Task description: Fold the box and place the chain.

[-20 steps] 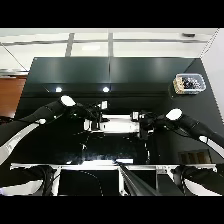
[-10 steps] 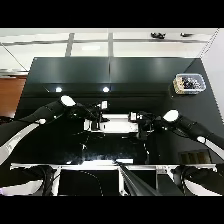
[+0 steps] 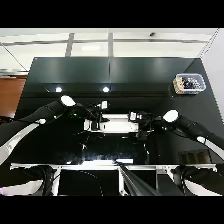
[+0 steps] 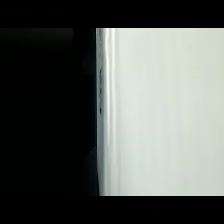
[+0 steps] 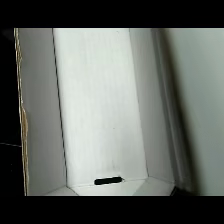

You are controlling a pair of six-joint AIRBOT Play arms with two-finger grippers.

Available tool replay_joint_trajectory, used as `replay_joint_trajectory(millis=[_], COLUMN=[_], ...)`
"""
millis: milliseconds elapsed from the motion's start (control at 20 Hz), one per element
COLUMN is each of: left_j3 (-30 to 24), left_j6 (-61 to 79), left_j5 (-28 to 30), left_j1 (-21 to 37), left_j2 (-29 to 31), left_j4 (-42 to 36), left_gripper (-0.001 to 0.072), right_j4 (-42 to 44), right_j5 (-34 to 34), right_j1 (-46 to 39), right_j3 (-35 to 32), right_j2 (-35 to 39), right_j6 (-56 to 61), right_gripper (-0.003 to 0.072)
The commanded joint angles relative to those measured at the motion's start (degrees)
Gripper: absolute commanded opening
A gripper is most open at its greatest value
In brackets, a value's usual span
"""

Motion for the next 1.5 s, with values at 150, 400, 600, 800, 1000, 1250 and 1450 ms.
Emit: replay_joint_trajectory(millis=[150, 400, 600, 800, 1000, 1250, 1450], left_j3=[0.02, 0.02, 0.02, 0.02, 0.02, 0.02, 0.02], left_j6=[0.04, 0.04, 0.04, 0.04, 0.02, 0.02, 0.04], left_j5=[0.00, 0.02, 0.02, 0.02, 0.00, 0.00, 0.00], left_j1=[0.00, 0.00, 0.00, 0.00, 0.00, 0.00, 0.00], left_j2=[-0.04, -0.04, -0.04, -0.04, -0.04, -0.04, -0.04], left_j4=[0.00, 0.02, 0.02, 0.00, 0.00, 0.00, 0.00], left_gripper=[0.0029, 0.0029, 0.0030, 0.0030, 0.0029, 0.0030, 0.0030], right_j4=[-0.28, -0.26, -2.56, -2.80, -2.80, -2.78, -2.78], right_j5=[-0.17, -0.63, -1.68, -1.73, -1.70, -1.64, -1.64], right_j1=[0.07, 0.20, 1.62, 1.70, 1.70, 1.64, 1.66], right_j3=[-0.02, -0.02, 0.00, 0.07, 0.07, 0.07, 0.07], right_j2=[-0.04, -0.07, -0.28, -0.33, -0.33, -0.33, -0.33], right_j6=[0.15, 0.52, 1.95, 2.29, 2.29, 2.27, 2.27], right_gripper=[0.0683, 0.0683, 0.0683, 0.0683, 0.0683, 0.0681, 0.0430])
